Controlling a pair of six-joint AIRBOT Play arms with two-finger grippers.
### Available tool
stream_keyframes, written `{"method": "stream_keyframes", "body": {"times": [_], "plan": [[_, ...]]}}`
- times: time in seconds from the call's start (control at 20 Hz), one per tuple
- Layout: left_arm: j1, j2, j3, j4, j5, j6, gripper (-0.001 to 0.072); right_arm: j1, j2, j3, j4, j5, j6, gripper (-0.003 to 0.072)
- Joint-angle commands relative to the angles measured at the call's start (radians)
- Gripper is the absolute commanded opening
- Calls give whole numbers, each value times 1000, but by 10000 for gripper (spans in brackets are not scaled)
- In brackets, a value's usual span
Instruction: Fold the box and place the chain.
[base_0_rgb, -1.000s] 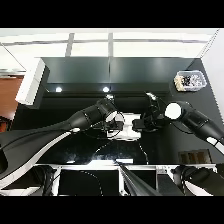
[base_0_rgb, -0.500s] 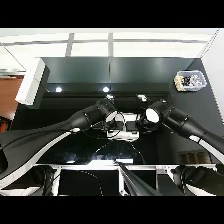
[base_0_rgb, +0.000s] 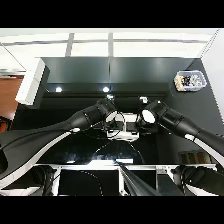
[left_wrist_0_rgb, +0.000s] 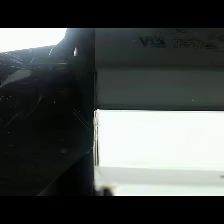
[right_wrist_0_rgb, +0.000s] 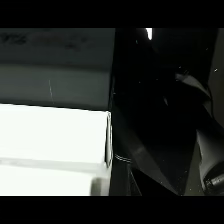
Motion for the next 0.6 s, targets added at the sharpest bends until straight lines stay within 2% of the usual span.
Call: {"method": "stream_keyframes", "body": {"times": [0.0, 0.1, 0.2, 0.25, 0.55], "plan": [[1, 0, 1, 0, 0, 0, 25, 1, -25, 1, 5, 4, 13, 349], [1, 0, 1, 0, 0, 0, 25, 1, -43, 1, 7, -3, 14, 348], [1, 0, 1, 0, 0, 0, 25, 0, -49, 1, 6, -15, 17, 217], [1, 0, 1, 0, 0, 0, 25, -2, -51, 1, 6, -22, 17, 199], [1, 0, 1, 0, 0, 0, 24, -3, -60, 1, 6, -34, 24, 201]]}}
